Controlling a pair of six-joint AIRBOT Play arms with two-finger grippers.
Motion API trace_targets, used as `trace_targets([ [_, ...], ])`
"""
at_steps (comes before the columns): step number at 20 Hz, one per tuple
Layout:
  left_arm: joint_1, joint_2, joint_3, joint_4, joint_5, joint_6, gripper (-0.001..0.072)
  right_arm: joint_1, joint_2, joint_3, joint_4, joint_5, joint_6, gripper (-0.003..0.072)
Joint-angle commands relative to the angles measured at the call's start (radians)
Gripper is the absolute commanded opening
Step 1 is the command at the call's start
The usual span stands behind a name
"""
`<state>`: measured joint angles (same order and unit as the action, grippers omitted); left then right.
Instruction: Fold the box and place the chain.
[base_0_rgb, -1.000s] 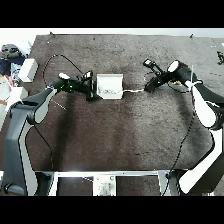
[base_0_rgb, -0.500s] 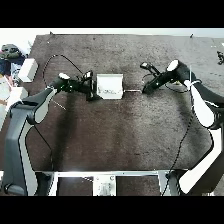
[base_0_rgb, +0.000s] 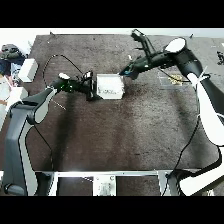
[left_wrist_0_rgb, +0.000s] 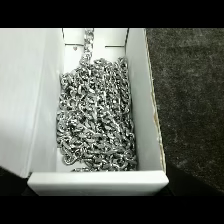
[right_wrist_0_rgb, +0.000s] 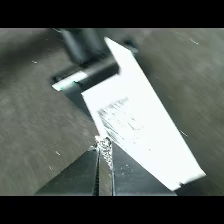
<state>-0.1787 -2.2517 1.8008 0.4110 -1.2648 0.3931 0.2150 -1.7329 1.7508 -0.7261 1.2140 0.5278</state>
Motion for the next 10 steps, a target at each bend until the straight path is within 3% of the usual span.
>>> trace_targets([
  [1, 0.000, 0.000, 0.000, 0.000, 0.000, 0.000, 0.0405, 0.083, 0.016, 0.003, -0.020, -0.087, 0.026, 0.0011],
  [10, 0.000, 0.000, 0.000, 0.000, 0.000, 0.000, 0.0405, 0.117, -0.055, 0.000, -0.143, -0.198, 0.078, 0.0012],
])
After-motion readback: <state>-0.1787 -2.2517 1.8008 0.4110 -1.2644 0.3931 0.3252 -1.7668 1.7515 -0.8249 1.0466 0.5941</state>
